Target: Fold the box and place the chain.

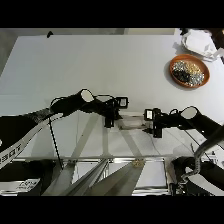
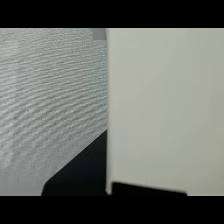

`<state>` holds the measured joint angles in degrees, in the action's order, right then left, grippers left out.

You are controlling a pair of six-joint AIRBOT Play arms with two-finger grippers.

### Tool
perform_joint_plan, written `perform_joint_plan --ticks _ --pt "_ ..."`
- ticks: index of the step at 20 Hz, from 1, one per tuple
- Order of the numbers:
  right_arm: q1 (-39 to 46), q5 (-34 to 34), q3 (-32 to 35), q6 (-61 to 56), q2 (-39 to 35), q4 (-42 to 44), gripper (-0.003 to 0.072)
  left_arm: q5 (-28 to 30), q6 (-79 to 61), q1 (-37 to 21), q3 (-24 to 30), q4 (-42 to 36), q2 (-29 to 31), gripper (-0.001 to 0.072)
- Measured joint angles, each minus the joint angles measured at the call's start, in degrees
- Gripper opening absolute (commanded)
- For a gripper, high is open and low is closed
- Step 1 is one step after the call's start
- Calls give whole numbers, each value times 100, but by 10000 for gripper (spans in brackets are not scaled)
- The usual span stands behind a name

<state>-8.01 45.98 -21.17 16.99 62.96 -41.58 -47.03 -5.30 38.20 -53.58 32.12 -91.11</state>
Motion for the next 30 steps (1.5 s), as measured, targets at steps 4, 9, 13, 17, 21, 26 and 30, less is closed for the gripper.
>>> perform_joint_plan --ticks 4,9,13,17,21,26,30 --pt "0 0 0 0 -2 0 400 0 0 0 0 2 0 12" --pt "0 -52 0 0 0 9 400 28 17 2 2 68 2 275" --pt "2 -26 -2 17 -2 -2 400 4 92 -72 4 98 164 540" --pt "2 -26 -2 -24 -2 11 400 -92 374 -299 4 391 527 540" --pt "4 -28 -2 -26 -2 11 400 -413 876 -621 7 1108 990 540" --pt "4 -9 -2 -7 -2 4 400 -1038 1517 -774 4 1589 1694 3" --pt "4 -4 -2 -2 -2 2 400 -1596 1921 -260 2 1198 2015 2"
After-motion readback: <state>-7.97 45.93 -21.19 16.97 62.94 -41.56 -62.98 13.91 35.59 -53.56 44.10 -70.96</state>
